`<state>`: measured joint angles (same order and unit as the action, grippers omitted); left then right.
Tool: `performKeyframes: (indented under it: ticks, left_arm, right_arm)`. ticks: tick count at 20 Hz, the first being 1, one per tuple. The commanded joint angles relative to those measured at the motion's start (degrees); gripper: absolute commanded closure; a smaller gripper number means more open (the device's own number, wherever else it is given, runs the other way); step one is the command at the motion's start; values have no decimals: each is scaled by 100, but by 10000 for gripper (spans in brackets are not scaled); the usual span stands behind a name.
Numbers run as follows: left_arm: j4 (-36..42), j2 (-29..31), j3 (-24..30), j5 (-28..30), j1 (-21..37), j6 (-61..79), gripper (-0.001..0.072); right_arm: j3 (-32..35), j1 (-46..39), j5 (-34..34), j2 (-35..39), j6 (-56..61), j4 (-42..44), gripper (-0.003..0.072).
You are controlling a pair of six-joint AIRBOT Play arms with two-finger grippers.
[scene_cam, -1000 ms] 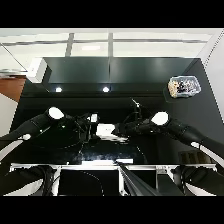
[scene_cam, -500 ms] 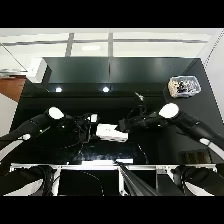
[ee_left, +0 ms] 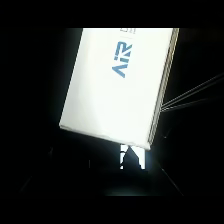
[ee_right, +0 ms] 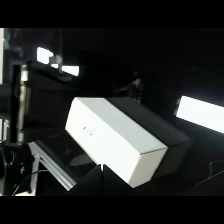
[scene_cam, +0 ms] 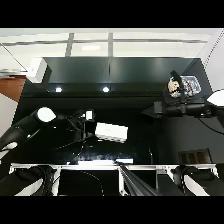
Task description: Fold the box and place the chain.
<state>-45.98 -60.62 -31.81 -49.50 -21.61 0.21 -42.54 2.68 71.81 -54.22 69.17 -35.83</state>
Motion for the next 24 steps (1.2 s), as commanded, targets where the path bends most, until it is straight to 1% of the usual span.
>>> performKeyframes:
  ticks: [1,4,6,8,10,13,17,20,24]
  left_arm:
    - [-608,691,-2,-313,136,-929,-6]
    - [-603,1113,-24,-544,138,-1394,-6]
    - [-573,1126,-127,-671,105,-1482,-6]
    - [-509,1016,-225,-590,-98,-1482,-6]
    - [-413,761,-378,-479,-398,-1539,-4]
    - [-391,59,-804,-463,-778,-1473,-4]
    - [-363,-671,-1438,-450,-1244,-765,-4]
    - [42,-1056,-1561,-350,-1270,-527,-3]
    - [57,-1189,-1561,-350,-1274,-428,-3]
  right_arm:
    - [-11,-527,181,101,-70,-402,656]
    - [-11,-564,138,98,-96,-649,656]
    - [-11,-564,103,98,-197,-645,657]
    - [-11,-564,39,98,-199,-643,657]
    - [-11,-564,-59,98,-199,-643,657]
    - [-11,-564,-122,98,-197,-643,657]
    - [-11,-564,-111,98,-197,-640,657]
    - [-11,-564,-114,98,-197,-645,657]
    - [-11,-564,-116,98,-197,-645,657]
